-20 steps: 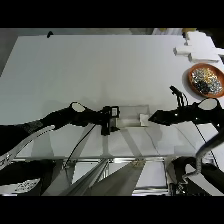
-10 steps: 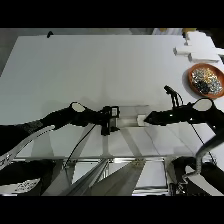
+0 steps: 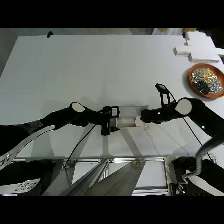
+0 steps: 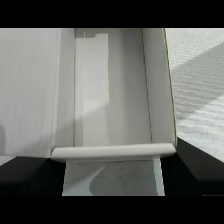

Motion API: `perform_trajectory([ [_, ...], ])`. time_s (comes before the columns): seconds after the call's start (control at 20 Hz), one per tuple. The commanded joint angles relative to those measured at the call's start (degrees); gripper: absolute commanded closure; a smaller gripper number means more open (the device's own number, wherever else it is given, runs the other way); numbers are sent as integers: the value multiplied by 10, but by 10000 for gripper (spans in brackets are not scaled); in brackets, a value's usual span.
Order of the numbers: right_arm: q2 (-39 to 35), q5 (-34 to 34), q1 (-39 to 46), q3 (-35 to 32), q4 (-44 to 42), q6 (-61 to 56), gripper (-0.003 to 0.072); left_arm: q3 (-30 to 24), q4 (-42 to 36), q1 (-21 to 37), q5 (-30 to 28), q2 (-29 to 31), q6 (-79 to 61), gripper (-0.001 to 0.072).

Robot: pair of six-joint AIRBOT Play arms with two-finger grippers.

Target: Fold the box and place the chain.

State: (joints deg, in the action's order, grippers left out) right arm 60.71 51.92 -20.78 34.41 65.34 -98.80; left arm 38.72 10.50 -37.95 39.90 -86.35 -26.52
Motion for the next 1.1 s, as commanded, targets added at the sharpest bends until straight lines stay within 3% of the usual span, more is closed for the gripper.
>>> perform_trajectory([
  [0.0, 23, -2, -49, 20, 66, -111, 346, 0, 0, 0, 0, 0, 0, 677],
  [0.5, 98, 43, -129, 82, 185, -228, 349, 0, 0, 0, 0, 0, 0, 677],
  [0.6, 112, 48, -137, 106, 200, -229, 408, 0, 0, 0, 0, 0, 0, 677],
  [0.85, 143, 73, -155, 112, 215, -257, 417, 0, 0, 0, 0, 0, 0, 677],
  [1.05, 144, 75, -155, 112, 217, -257, 618, 0, 0, 0, 0, 0, 0, 677],
])
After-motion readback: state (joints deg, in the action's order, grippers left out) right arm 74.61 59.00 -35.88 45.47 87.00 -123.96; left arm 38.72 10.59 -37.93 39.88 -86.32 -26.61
